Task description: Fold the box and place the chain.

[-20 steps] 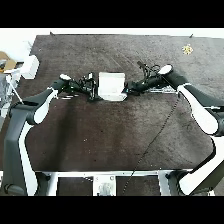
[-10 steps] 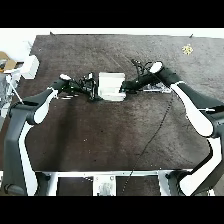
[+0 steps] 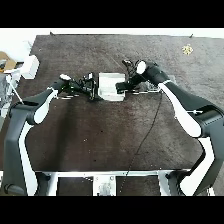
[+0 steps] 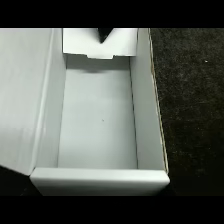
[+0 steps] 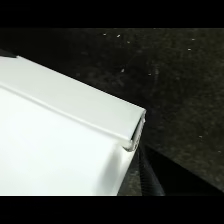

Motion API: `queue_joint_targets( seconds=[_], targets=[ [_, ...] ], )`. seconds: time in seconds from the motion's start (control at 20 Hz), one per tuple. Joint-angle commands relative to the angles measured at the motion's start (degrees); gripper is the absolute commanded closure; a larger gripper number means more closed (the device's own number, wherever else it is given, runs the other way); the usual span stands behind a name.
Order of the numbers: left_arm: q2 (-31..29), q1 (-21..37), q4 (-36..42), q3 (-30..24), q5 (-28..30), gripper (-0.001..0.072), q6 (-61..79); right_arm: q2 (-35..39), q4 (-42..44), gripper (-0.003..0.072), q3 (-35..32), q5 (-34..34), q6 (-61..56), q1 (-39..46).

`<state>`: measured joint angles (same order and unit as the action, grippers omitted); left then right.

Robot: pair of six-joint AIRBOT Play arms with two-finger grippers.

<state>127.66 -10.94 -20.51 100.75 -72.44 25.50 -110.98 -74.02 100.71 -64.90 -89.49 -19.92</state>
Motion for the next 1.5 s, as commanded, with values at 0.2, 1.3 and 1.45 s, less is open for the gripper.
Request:
queue_joint_targets(
  seconds=[0.2, 1.3, 1.45],
  targets=[
    [-0.04, 0.04, -0.02, 0.02, -0.02, 0.0547, 0.0, -4.22, -12.11, 0.0361, 6.78, -6.67, -15.69, -4.11],
    [-0.04, 0.04, -0.02, 0.02, 0.0, 0.0547, 0.0, -6.43, -18.8, 0.0394, 6.8, -7.78, -30.82, -6.25],
    [-0.04, 0.04, -0.02, 0.02, -0.02, 0.0547, 0.0, -6.43, -18.82, 0.0504, 6.8, -7.15, -32.09, -6.29]
  ],
)
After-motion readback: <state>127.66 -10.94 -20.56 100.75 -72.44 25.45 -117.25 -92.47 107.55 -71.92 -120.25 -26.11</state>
